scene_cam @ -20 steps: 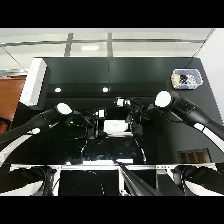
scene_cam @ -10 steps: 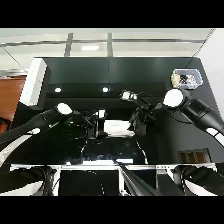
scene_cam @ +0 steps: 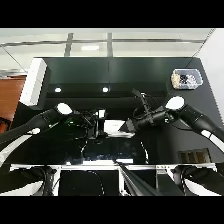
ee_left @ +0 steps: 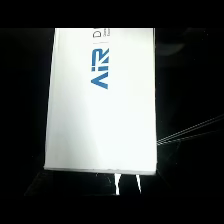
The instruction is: Fold the box and place the chain.
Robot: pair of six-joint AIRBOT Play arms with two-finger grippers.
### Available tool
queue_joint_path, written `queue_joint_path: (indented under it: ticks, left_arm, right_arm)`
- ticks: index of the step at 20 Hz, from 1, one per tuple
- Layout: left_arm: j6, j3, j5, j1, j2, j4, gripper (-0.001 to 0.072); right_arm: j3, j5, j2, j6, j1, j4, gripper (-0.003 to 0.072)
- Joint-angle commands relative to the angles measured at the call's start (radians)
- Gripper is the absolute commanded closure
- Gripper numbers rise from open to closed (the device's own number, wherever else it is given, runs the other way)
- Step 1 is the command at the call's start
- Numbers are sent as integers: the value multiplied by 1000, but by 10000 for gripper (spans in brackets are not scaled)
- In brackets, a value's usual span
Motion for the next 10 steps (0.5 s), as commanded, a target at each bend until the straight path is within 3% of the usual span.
queue_joint_path:
  ticks: [1, 10]
  left_arm:
    - [0, 0, 0, 0, 0, 0, 248]
    - [0, 0, 0, 0, 0, 0, 248]
  right_arm:
    - [-45, -74, -47, 72, 2, 125, 683]
    - [-45, -159, -117, 124, 2, 5, 683]
